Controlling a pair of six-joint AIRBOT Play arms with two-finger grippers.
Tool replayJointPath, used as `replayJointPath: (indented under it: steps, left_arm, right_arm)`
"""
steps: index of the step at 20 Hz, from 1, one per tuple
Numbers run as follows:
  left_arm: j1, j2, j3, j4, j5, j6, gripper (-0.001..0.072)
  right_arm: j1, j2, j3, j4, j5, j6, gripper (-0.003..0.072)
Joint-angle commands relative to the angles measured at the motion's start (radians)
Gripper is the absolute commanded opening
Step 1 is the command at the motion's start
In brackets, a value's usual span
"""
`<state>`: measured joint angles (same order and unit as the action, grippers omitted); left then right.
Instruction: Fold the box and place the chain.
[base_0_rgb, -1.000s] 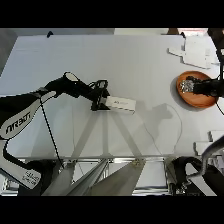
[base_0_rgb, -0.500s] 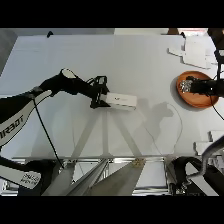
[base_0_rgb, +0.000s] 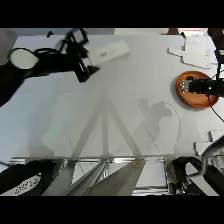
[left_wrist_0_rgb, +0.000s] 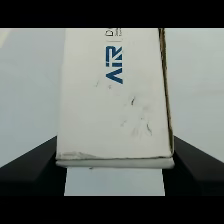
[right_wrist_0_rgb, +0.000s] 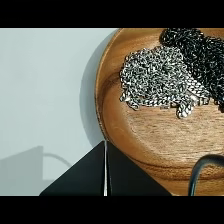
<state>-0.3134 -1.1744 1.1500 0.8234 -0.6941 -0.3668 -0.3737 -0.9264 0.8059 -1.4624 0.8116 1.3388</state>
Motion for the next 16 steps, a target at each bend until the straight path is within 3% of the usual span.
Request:
replayJointPath:
  steps: [1,5,9,13,16]
  left_arm:
    - [0.077,0.166,0.001,0.290,0.149,-0.497,0.0002]
    - [0.277,0.237,0.001,0.536,0.014,-0.806,0.0002]
    - [0.493,0.201,-0.006,0.569,-0.116,-0.855,0.0001]
    - [0.638,0.125,-0.077,0.568,-0.058,-0.893,-0.0001]
    - [0.648,0.059,-0.167,0.561,0.027,-0.891,0.0000]
  right_arm:
    - [0.000,0.000,0.000,0.007,0.000,0.000,0.0011]
    - [0.000,0.000,0.000,0.007,0.000,0.000,0.0011]
    - [0.000,0.000,0.000,0.007,-0.001,0.000,0.0011]
    - [0.000,0.000,0.000,0.007,-0.001,0.000,0.0011]
    - [0.000,0.000,0.000,0.007,-0.001,0.000,0.0011]
